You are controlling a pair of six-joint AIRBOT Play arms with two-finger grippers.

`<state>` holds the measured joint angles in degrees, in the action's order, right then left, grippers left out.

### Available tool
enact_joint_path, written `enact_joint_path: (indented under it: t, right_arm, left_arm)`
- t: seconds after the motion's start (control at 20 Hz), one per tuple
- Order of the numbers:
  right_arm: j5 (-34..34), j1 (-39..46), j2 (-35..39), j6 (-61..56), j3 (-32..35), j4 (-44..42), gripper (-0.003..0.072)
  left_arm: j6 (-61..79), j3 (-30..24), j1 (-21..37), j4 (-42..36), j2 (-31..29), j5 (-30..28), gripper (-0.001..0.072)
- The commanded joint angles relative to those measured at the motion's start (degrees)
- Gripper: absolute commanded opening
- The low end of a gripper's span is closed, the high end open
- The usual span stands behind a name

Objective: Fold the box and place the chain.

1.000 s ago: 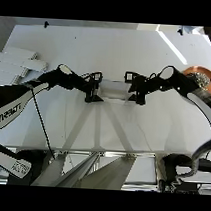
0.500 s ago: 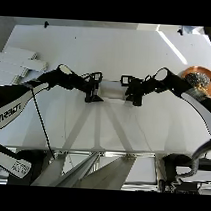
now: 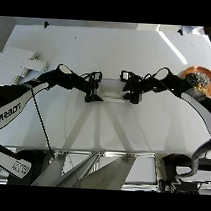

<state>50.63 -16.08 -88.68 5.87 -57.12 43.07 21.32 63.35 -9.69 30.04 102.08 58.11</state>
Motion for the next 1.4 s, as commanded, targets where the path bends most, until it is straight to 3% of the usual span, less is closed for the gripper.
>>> enact_joint_path:
  t: [0.0, 0.05, 0.1, 0.2, 0.25, 0.45, 0.65, 0.9, 1.1, 1.35]
  right_arm:
    - [-0.48, -0.04, -0.02, -0.04, -0.02, -1.51, 0.0453]
    - [-0.42, -0.04, -0.02, -0.07, -0.02, -1.51, 0.0425]
    - [-0.22, -0.04, -0.02, -0.52, -0.02, -1.51, 0.0344]
    - [0.66, -0.04, 0.0, -3.17, -0.02, -1.18, 0.0085]
    - [0.98, -0.04, 0.0, -4.33, -0.02, -0.44, 0.005]
    - [3.39, -0.04, 2.58, -11.76, -0.02, 0.72, 0.0011]
    - [6.47, 0.02, 10.84, -15.78, -0.02, 1.18, 0.0011]
    - [7.32, 2.73, 20.26, -34.93, 0.0, 18.53, 0.0011]
    - [13.0, 12.22, 21.29, -45.18, 0.83, 20.55, 0.0011]
    - [11.32, 16.41, 20.22, -54.14, 10.01, 20.61, 0.0011]
  left_arm:
    - [0.09, 0.0, -0.04, 0.11, -0.02, 0.2, 0.0346]
    - [0.09, 0.0, -0.04, 0.11, -0.02, 0.2, 0.0346]
    - [0.09, 0.0, -0.02, 0.11, -0.02, 0.2, 0.0346]
    - [0.09, 0.0, -0.04, 0.11, -0.02, 0.2, 0.0346]
    - [0.09, 0.0, -0.04, 0.11, -0.02, 0.2, 0.0346]
    - [0.09, 0.0, -0.04, 0.11, -0.02, 0.2, 0.0346]
    - [0.09, 0.0, -0.02, 0.11, -0.02, 0.2, 0.0346]
    - [0.09, 0.0, -0.04, 0.11, -0.02, 0.2, 0.0346]
    - [0.09, 0.0, -0.02, 0.11, -0.02, 0.2, 0.0346]
    - [0.09, 0.0, -0.04, 0.11, -0.02, 0.2, 0.0346]
